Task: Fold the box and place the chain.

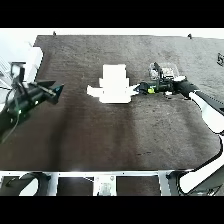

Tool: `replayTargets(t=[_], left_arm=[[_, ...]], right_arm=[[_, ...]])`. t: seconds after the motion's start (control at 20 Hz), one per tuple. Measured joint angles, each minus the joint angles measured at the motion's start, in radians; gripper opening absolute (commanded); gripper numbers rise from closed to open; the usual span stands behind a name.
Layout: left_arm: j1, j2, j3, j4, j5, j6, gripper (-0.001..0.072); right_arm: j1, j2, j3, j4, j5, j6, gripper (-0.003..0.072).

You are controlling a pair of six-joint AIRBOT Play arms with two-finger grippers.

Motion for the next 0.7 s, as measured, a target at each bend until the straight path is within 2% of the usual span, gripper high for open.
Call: replayTargets(t=[0.3, 0.6, 0.7], left_arm=[[-0.011, -0.377, 0.383, 0.210, -0.189, -0.214, 0.0472], [-0.123, -0.661, 0.791, 0.558, -0.305, -0.534, 0.0491], [-0.146, -0.750, 0.922, 0.636, -0.339, -0.636, 0.0491]], right_arm=[[0.001, 0.000, 0.003, 0.000, -0.003, -0.003, 0.0013], [0.001, 0.000, 0.003, 0.000, -0.005, 0.009, 0.0013], [0.001, 0.000, 0.003, 0.000, -0.006, 0.009, 0.0014]])
